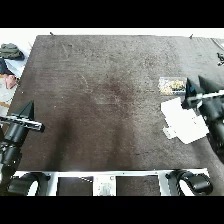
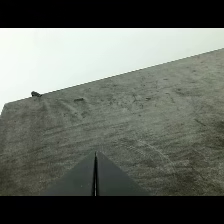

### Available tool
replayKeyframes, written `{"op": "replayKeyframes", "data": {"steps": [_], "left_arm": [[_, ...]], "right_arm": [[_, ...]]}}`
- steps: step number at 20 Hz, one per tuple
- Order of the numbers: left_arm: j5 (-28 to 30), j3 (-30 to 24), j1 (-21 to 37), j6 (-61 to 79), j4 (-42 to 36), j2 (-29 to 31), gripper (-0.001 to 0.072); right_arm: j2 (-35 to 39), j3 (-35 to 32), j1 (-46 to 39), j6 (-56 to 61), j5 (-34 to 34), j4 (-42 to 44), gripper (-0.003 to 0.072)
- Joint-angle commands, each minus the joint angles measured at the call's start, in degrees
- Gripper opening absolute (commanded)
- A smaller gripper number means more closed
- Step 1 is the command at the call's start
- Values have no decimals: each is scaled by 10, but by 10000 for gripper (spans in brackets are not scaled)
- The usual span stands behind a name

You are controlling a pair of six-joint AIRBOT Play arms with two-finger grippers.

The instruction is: Fold the box and place the chain.

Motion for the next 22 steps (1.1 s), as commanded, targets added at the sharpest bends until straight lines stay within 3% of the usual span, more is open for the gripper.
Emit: {"op": "replayKeyframes", "data": {"steps": [1,7,9,12,16,19,22], "left_arm": [[0,0,0,0,0,0,13],[0,0,0,0,0,0,14],[0,0,0,0,0,0,13],[0,0,0,0,0,0,13],[0,0,0,0,0,0,14],[0,0,0,0,0,1,14],[0,0,0,0,0,0,14]], "right_arm": [[-136,85,-73,8,45,21,383],[-370,279,-381,115,480,-39,384],[-431,345,-458,165,578,-82,384],[-497,424,-525,235,641,-197,384],[-588,556,-547,281,722,-388,383],[-669,656,-546,284,810,-462,382],[-719,681,-546,283,819,-497,382]]}}
